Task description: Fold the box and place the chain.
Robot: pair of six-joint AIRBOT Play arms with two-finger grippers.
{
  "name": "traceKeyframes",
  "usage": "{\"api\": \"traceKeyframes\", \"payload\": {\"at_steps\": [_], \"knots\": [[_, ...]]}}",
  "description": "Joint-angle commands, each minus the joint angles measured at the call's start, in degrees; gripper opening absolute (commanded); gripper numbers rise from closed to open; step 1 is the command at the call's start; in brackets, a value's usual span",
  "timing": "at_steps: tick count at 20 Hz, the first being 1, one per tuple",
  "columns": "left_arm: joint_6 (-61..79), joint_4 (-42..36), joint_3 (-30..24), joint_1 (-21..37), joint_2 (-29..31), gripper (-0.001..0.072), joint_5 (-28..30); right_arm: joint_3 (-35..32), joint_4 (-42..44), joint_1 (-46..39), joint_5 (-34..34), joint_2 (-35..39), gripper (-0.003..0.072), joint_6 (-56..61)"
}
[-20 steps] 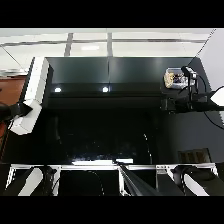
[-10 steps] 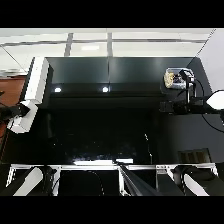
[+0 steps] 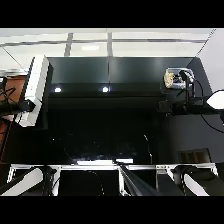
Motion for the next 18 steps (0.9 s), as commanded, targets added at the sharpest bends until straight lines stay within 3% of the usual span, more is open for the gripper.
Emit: {"api": "traceKeyframes", "payload": {"at_steps": [1,3,6,7,8,9,12,16,18], "knots": [[1.4,0.0,1.7,-0.5,-0.9,0.0720,6.1,0.0,0.9,0.0,0.7,0.0,0.0013,0.2],[-0.1,-0.7,5.7,-1.4,-0.9,0.0720,3.0,0.0,0.9,0.0,0.1,0.0,0.0014,0.1],[-1.3,-6.6,14.5,-4.1,-0.2,0.0711,-7.3,0.0,4.0,0.0,-5.2,-0.1,0.0013,-3.5],[-1.3,-10.1,16.9,-5.2,0.2,0.0651,-10.6,0.0,6.0,0.2,-8.8,-0.2,0.0014,-4.5],[-1.5,-14.0,18.9,-6.4,0.6,0.0424,-13.9,0.3,6.9,1.0,-12.4,-0.5,0.0014,-5.6],[-1.4,-17.6,19.8,-7.7,1.4,0.0051,-16.6,0.6,6.7,2.3,-15.5,-1.1,0.0014,-6.4],[-1.0,-22.3,18.0,-14.4,4.4,0.0020,-16.6,1.0,4.8,6.6,-21.3,-4.9,0.0014,-8.5],[-4.0,-14.8,4.6,-26.1,13.2,0.0021,0.5,1.0,-6.0,8.5,-23.6,-10.4,0.0014,-8.5],[-4.0,-14.7,-0.4,-26.8,17.2,0.0023,1.9,1.0,-6.3,8.5,-24.3,-10.5,0.0014,-8.4]]}}
